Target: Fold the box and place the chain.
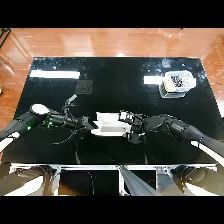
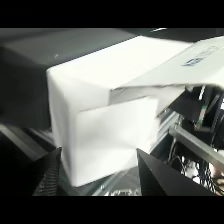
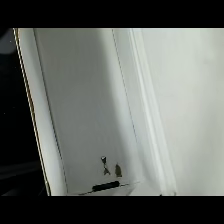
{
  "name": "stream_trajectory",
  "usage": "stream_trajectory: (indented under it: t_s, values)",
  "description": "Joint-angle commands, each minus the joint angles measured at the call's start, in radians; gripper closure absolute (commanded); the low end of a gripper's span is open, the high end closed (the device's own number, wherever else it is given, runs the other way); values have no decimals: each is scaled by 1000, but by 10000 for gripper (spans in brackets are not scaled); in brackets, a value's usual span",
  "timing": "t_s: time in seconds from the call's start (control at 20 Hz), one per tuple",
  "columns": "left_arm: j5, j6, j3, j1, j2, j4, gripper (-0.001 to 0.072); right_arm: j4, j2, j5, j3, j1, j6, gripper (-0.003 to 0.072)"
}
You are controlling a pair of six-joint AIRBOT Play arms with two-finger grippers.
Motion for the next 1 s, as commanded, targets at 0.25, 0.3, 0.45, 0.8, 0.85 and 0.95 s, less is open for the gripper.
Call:
stream_trajectory:
  t_s: [0.25,0.3,0.45,0.8,0.85,0.95]
  values:
    - [187,-135,40,-176,32,62,146,0,0,0,0,1,7,437]
    - [198,-159,51,-190,32,88,160,0,0,-1,0,1,7,437]
    - [204,-267,90,-212,32,215,160,0,0,-1,0,1,8,437]
    - [240,-377,115,-280,32,300,160,0,0,0,0,1,7,437]
    - [252,-399,115,-294,32,325,160,0,0,0,0,1,7,437]
    - [275,-431,115,-319,32,359,160,0,0,0,0,1,7,437]
